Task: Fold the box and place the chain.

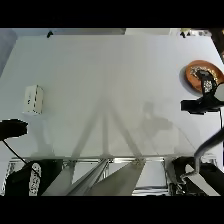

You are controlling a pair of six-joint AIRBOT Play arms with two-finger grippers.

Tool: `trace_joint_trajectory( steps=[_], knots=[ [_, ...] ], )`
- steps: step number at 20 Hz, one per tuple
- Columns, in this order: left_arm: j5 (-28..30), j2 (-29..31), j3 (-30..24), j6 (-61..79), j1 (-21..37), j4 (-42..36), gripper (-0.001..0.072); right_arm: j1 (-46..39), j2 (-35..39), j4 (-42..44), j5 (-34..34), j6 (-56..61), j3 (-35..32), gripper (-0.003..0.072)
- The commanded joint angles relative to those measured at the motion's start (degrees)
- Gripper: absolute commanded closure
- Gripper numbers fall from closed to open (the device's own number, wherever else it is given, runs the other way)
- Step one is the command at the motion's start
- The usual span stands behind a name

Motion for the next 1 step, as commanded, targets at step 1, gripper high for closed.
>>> trace_joint_trajectory(
  steps=[1],
  knots=[
    [0.66, 0.04, -0.04, 0.00, -0.04, -0.02, 0.0701, -0.04, 0.04, 0.02, 0.00, 0.00, -0.02, 0.0667]
  ],
)
